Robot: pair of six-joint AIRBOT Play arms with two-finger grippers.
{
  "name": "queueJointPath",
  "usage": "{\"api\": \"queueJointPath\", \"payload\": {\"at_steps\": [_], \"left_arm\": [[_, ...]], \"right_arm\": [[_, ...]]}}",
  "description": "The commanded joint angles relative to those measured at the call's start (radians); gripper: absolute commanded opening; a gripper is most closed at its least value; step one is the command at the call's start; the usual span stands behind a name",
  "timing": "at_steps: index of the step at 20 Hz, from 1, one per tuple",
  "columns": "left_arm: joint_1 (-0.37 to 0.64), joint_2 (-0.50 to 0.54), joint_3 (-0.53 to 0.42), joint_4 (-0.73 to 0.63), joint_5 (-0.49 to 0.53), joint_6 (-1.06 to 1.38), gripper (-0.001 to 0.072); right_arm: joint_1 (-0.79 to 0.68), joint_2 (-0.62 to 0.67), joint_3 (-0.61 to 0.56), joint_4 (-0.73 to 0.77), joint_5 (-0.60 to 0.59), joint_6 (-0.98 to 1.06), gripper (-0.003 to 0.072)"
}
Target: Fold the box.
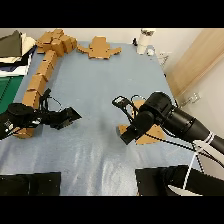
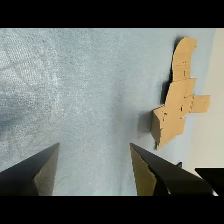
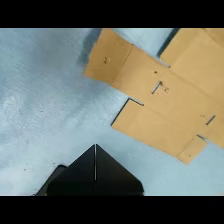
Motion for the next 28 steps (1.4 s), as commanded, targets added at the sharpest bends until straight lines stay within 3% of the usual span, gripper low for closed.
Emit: {"api": "queueJointPath", "payload": {"at_steps": [1, 7, 13, 18, 20, 23, 24, 25, 26, 27, 28], "left_arm": [[0.0, 0.0, 0.001, 0.0, 0.0, 0.0, 0.0689], [0.0, 0.0, 0.001, 0.0, 0.0, 0.0, 0.069], [0.0, 0.0, 0.001, -0.001, 0.002, 0.0, 0.069], [0.0, 0.0, 0.001, -0.004, 0.084, 0.002, 0.069], [0.001, 0.0, 0.001, -0.003, 0.116, 0.007, 0.069], [0.0, 0.0, 0.001, -0.004, 0.125, 0.006, 0.0689], [0.0, 0.0, 0.001, -0.004, 0.117, 0.006, 0.0689], [0.0, 0.0, 0.001, -0.003, 0.116, 0.006, 0.069], [0.0, 0.0, 0.0, -0.004, 0.116, 0.006, 0.0689], [0.0, 0.0, 0.0, -0.003, 0.12, 0.006, 0.069], [0.0, 0.0, 0.001, -0.003, 0.129, 0.006, 0.0689]], "right_arm": [[0.0, 0.001, 0.0, 0.032, 0.026, 0.0, 0.0005], [0.0, -0.008, 0.0, 0.131, 0.04, 0.005, 0.0006], [0.0, -0.055, 0.0, 0.227, 0.3, 0.071, 0.0006], [-0.001, -0.079, 0.0, 0.216, 0.325, 0.074, 0.0006], [-0.026, -0.084, 0.008, 0.027, 0.291, 0.173, 0.0006], [-0.216, -0.081, 0.048, -0.38, 0.089, 0.188, 0.0005], [-0.326, -0.078, 0.05, -0.446, 0.057, 0.169, 0.0028], [-0.438, -0.078, 0.05, -0.454, 0.057, 0.132, 0.0163], [-0.56, -0.08, 0.05, -0.439, 0.065, 0.103, 0.0368], [-0.667, -0.085, 0.05, -0.401, 0.08, 0.063, 0.0456], [-0.776, -0.092, 0.05, -0.343, 0.102, 0.001, 0.0487]]}}
